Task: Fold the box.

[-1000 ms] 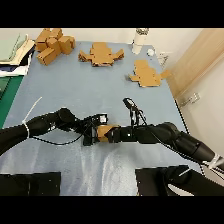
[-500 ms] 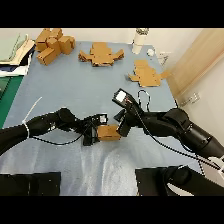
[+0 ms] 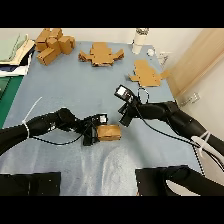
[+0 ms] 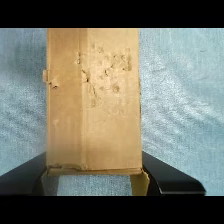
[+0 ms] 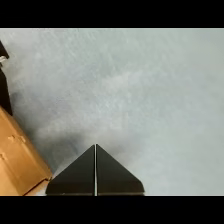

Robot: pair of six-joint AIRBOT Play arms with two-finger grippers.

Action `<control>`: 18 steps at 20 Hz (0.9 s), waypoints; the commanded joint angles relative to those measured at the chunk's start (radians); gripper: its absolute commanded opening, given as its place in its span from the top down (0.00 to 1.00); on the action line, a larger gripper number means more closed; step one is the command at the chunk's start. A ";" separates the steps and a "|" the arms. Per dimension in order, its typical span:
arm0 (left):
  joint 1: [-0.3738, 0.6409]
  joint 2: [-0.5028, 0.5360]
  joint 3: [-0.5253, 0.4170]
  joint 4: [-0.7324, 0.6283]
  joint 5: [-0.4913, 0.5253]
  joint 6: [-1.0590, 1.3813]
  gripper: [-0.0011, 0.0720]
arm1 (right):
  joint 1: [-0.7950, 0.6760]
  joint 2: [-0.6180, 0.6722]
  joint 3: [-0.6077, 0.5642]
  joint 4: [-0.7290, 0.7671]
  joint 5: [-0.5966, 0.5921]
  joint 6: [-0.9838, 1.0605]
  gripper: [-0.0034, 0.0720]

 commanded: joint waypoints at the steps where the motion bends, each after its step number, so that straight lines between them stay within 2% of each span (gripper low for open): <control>1: 0.000 0.000 0.000 0.000 0.000 0.000 0.26 | -0.065 -0.072 0.005 0.291 -0.053 -0.148 0.94; 4: 0.000 0.000 0.000 0.000 0.000 0.000 0.26 | -0.076 -0.114 0.005 0.437 -0.129 -0.151 0.94; 6: 0.000 0.000 0.000 0.000 0.000 0.000 0.26 | -0.092 -0.121 0.004 0.528 -0.227 -0.126 0.94; 8: 0.000 0.000 0.000 0.000 0.000 0.000 0.26 | -0.108 -0.118 0.000 0.581 -0.331 -0.102 0.95; 11: 0.000 0.000 0.000 0.000 0.000 0.000 0.26 | -0.110 -0.105 -0.060 0.649 -0.416 -0.087 0.95; 14: 0.000 0.000 0.000 0.000 0.000 0.000 0.26 | -0.109 -0.087 -0.137 0.729 -0.455 -0.092 0.95; 18: 0.000 0.000 0.000 0.000 0.000 0.000 0.26 | -0.109 -0.031 -0.196 0.751 -0.448 -0.092 0.95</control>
